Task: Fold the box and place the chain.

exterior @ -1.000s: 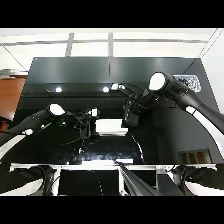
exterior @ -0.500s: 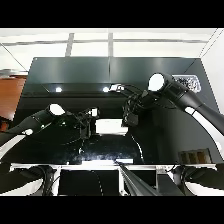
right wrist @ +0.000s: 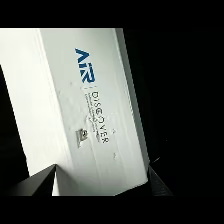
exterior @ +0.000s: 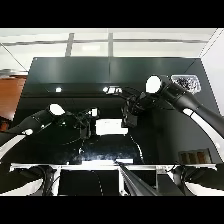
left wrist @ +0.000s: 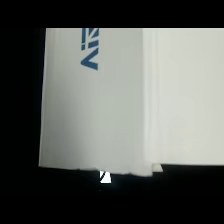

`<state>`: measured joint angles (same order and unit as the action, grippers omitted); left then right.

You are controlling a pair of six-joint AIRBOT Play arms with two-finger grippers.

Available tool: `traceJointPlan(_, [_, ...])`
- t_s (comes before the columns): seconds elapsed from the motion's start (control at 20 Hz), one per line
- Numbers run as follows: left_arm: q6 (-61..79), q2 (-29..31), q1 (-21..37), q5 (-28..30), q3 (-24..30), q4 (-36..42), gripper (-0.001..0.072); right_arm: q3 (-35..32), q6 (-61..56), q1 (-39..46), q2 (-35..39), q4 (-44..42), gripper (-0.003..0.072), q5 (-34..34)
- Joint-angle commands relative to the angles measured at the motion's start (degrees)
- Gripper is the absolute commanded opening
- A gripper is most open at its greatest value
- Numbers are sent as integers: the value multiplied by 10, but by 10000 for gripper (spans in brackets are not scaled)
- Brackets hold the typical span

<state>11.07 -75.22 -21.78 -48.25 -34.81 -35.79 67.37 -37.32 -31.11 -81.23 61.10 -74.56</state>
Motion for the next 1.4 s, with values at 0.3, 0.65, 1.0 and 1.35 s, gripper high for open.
traceJointPlan(0.3, [0, 0, 0, 0, 0, 0, 462, 0, -43, 0, 9, -6, 705, -52])
traceJointPlan(0.65, [0, 0, 0, 0, 0, 0, 462, 0, -43, -2, 9, -4, 704, -34])
traceJointPlan(1.0, [0, 0, 0, 0, 0, 0, 462, 0, 46, -7, 9, 9, 704, -24])
traceJointPlan(1.35, [0, 0, 0, 1, 0, 0, 462, 0, 67, -7, 7, 3, 704, -44])
